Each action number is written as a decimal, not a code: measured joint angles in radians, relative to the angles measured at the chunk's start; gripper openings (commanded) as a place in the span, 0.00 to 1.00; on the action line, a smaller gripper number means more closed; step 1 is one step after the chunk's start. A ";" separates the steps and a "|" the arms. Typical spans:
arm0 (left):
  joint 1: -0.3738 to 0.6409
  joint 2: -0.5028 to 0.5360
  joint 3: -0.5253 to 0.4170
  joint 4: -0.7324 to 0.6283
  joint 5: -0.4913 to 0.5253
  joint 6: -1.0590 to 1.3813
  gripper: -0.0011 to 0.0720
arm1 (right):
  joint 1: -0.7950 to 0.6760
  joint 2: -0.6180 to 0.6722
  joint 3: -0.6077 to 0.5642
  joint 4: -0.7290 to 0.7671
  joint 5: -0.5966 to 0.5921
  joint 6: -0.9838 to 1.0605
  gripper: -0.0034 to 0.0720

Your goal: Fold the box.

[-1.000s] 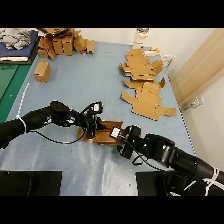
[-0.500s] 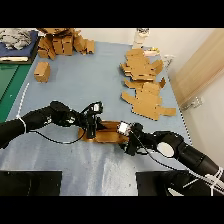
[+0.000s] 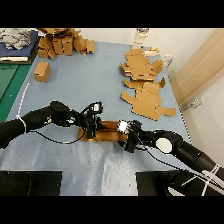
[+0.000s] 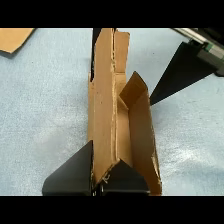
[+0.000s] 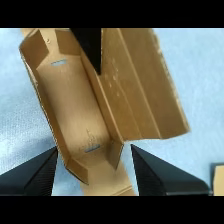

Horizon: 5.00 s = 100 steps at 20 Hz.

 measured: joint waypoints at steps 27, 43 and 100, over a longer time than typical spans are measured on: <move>0.000 0.000 0.000 0.000 0.000 0.000 0.03 | -0.307 -0.391 0.185 0.418 0.374 -0.704 1.00; 0.000 0.000 0.000 0.000 0.000 0.000 0.03 | -0.306 -0.401 0.187 0.462 0.370 -0.734 1.00; -0.001 -0.002 0.000 -0.044 0.006 -0.001 0.41 | -0.296 -0.441 0.187 0.452 0.328 -0.824 0.83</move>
